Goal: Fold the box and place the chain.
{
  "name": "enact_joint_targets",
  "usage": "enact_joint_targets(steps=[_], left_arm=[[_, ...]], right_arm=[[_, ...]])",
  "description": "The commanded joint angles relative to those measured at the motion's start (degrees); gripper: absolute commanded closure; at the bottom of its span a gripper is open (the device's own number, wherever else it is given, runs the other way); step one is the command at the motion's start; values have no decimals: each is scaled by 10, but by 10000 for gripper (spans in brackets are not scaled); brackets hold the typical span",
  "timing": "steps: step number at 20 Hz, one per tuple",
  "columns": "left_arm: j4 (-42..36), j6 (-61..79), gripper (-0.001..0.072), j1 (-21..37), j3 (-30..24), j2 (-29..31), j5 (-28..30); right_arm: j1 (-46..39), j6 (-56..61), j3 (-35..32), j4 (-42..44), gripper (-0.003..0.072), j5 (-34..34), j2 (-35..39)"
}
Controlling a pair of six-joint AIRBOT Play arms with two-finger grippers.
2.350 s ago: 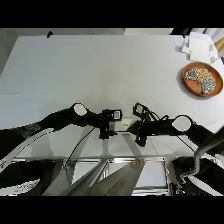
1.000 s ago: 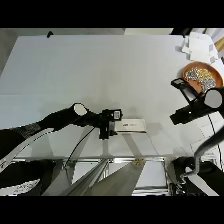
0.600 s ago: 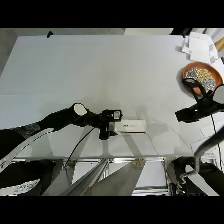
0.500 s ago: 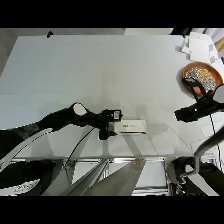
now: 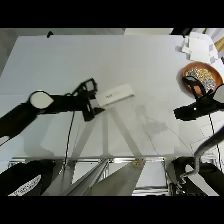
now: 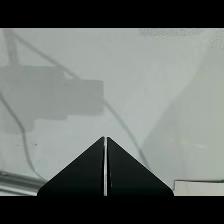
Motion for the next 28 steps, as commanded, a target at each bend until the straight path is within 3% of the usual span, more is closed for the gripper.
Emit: enact_joint_targets(steps=[1,7,10,13,18,28], left_arm=[[137,-174,707,95,1,99,-9],[315,-351,707,300,1,205,-82],[320,-384,707,394,0,205,-98],[322,-391,707,445,-6,189,-99],[330,-419,707,489,-11,137,-120],[346,-438,707,489,-11,47,-117]], right_arm=[[0,0,1,10,667,-7,0],[0,2,1,55,667,-35,0],[0,2,1,57,667,-34,0],[0,2,1,57,667,-34,0],[0,2,1,57,667,-34,0],[0,2,1,57,667,-34,0]])
